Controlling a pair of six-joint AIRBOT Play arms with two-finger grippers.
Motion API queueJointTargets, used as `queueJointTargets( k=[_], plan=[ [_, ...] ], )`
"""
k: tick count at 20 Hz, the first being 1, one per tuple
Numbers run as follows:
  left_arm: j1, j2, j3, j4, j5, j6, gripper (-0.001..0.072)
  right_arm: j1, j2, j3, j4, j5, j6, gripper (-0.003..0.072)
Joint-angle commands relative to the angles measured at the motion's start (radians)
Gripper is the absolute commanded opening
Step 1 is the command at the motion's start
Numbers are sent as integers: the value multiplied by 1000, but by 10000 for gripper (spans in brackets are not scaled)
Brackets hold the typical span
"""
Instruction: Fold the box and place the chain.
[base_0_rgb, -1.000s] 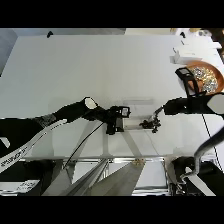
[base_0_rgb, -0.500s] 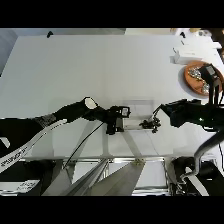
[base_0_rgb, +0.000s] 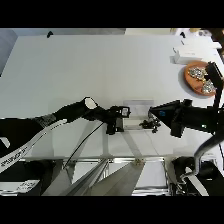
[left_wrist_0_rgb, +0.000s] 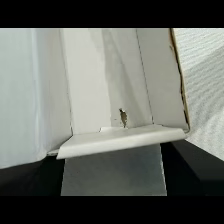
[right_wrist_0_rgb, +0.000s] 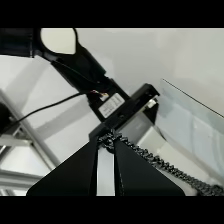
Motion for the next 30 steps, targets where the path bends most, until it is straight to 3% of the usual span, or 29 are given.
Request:
queueJointTargets(
  k=[1, 7, 11, 14, 15, 20, 25, 30],
  plan=[
    [0, 1, 0, 0, 0, 0, 272, 30, -22, 0, 19, -11, -40, 14],
    [0, 1, 0, 0, 0, 0, 272, 127, -200, -3, -186, -48, -10, 15],
    [0, 1, 0, 0, 0, 0, 272, 129, -330, -27, -214, -52, -8, 17],
    [0, 1, 0, 0, 0, 0, 272, 129, -420, -35, -256, -47, 40, 200],
    [0, 1, 0, 0, 0, 0, 272, 129, -436, -35, -258, -45, 43, 200],
    [0, 1, 0, 0, 0, 0, 272, 92, -418, 18, -275, 22, 98, 197],
    [0, 1, 0, 0, 0, 0, 272, -135, -336, 65, -407, 192, 113, 173],
    [0, 1, 0, 0, 0, 1, 272, -154, -334, 30, -489, 178, 158, 167]
  ],
)
